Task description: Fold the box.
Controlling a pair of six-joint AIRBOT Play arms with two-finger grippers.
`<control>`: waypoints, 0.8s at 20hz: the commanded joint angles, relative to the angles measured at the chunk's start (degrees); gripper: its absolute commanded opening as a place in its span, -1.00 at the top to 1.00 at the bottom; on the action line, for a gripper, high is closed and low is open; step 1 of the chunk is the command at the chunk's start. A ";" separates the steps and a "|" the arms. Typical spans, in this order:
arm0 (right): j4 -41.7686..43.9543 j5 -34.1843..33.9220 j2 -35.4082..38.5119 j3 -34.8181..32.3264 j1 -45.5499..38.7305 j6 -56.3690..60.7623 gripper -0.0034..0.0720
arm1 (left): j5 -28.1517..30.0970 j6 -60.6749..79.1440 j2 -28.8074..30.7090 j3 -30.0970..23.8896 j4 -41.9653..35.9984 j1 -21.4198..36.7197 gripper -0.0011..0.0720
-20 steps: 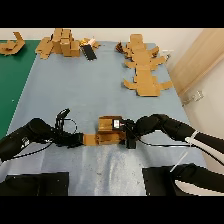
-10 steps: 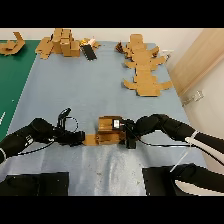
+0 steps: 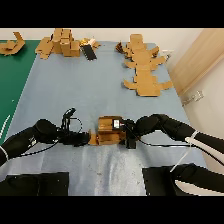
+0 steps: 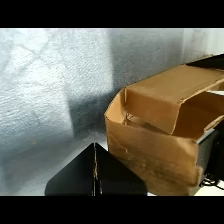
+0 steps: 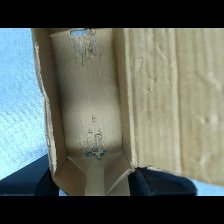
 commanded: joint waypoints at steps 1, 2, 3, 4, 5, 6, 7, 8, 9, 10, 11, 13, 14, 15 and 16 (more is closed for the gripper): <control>0.00 -0.02 0.00 0.02 0.02 0.02 -0.42 | 0.70 -2.54 0.07 1.92 0.76 -1.97 0.96; 0.00 -0.13 0.00 0.02 0.02 0.02 -0.42 | 1.66 -6.03 0.07 3.15 3.78 -3.56 0.96; 0.00 -0.39 0.00 0.00 0.02 0.02 -0.42 | 2.40 -10.97 0.07 4.63 8.37 -5.57 0.96; 0.00 -0.76 0.00 0.02 0.02 0.02 -0.42 | 2.47 -16.09 0.07 5.97 13.22 -7.52 0.96; 0.00 -1.18 0.00 0.00 0.02 0.02 -0.42 | 2.36 -21.18 0.07 7.13 17.40 -9.35 0.96; 0.00 -1.53 0.00 0.00 0.02 0.02 -0.42 | 2.36 -24.52 0.07 7.87 19.19 -10.43 0.95; 0.00 -1.86 0.00 0.00 0.02 0.02 -0.42 | 2.27 -25.90 0.09 8.48 19.23 -10.75 0.95; 0.00 -2.08 0.00 0.00 0.02 0.02 -0.42 | 2.12 -25.99 0.11 9.05 18.99 -10.75 0.94; -0.02 -2.45 0.00 0.00 0.02 0.02 -0.42 | 1.14 -25.97 0.11 9.79 18.86 -10.73 0.94; -0.02 -2.80 0.00 0.00 0.02 0.02 -0.42 | -0.35 -25.94 0.11 10.60 18.86 -10.62 0.94; 0.00 -2.84 0.00 0.00 0.02 0.02 -0.42 | -1.57 -25.94 0.11 11.30 18.95 -10.62 0.94; -0.02 -2.82 0.00 0.00 0.02 0.02 -0.42 | -3.02 -25.97 0.11 12.07 19.04 -10.62 0.57; -0.02 -2.82 0.00 0.00 0.02 0.02 -0.42 | -3.26 -26.23 0.11 12.13 18.99 -10.62 -0.07; -0.04 -2.82 0.00 0.00 0.02 0.02 -0.42 | -3.43 -26.80 0.11 12.13 19.06 -10.62 -0.09; -0.07 -2.80 0.00 0.00 0.02 0.02 -0.42 | -3.65 -26.84 0.09 12.13 19.06 -10.62 -0.08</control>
